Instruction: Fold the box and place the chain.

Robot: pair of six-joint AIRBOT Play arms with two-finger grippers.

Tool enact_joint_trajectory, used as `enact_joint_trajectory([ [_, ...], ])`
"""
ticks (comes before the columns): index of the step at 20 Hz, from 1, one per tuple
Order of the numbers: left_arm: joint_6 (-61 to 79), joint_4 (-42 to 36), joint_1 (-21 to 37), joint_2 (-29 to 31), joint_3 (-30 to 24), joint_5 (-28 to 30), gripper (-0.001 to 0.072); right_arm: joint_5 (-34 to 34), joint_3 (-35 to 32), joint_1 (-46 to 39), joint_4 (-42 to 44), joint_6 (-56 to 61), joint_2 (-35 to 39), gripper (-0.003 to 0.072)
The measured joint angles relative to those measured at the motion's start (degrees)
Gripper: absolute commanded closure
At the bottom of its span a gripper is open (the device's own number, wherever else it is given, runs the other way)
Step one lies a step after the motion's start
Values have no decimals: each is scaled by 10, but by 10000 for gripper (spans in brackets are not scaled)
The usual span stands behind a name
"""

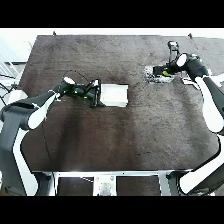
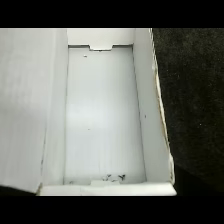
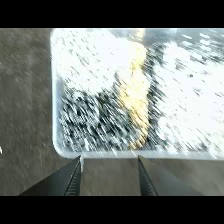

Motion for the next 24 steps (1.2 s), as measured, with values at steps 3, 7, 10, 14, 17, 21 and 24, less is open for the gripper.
enact_joint_trajectory([
  [3, 0, 0, 0, 0, 0, 0, 360, -9, 29, -5, 34, -26, -35, 288],
  [7, 0, 0, 0, 0, 0, 0, 360, -8, 44, -5, 52, -39, -59, 318],
  [10, 0, 0, 0, 0, 0, 0, 360, 5, 48, -4, 59, -44, -72, 377],
  [14, 0, 0, 0, 0, 0, 0, 360, 15, 53, -4, 60, -46, -82, 665],
  [17, 0, 0, 0, 0, 0, 0, 360, 28, 66, -4, 61, -46, -79, 665],
  [21, 0, 0, 0, 0, 0, 0, 360, 33, 76, -3, 61, -46, -45, 666],
  [24, 0, 0, 0, 0, 0, 0, 360, 41, 79, 1, 59, -52, -3, 667],
])
